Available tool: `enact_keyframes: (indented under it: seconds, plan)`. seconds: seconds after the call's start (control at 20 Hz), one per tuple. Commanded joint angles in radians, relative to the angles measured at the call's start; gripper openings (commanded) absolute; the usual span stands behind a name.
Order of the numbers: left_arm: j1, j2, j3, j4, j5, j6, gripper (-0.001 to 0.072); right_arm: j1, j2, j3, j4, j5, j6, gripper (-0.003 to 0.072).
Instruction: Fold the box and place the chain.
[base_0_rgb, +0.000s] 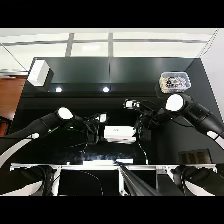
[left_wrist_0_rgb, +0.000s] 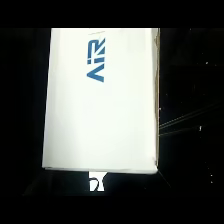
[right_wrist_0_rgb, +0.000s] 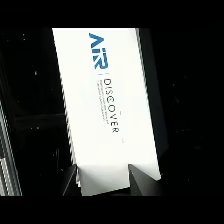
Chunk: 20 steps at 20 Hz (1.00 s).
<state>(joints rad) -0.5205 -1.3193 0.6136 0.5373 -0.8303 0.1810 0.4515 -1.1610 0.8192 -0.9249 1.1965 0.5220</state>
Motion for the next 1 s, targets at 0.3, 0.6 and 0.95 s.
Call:
enact_keyframes:
  seconds: [0.3,0.6,0.95]
  plan:
    - [0.0,0.001,0.001,0.001,-0.003,0.002,0.0297,0.0,-0.001,-0.019,0.008,-0.032,0.002,0.0378]
    - [0.0,0.001,0.001,0.001,-0.003,0.002,0.0297,-0.001,-0.001,-0.022,0.007,-0.006,0.008,0.0378]
    - [0.0,0.001,0.001,0.001,-0.003,0.002,0.0297,-0.037,0.059,0.018,0.012,0.082,0.166,0.0378]
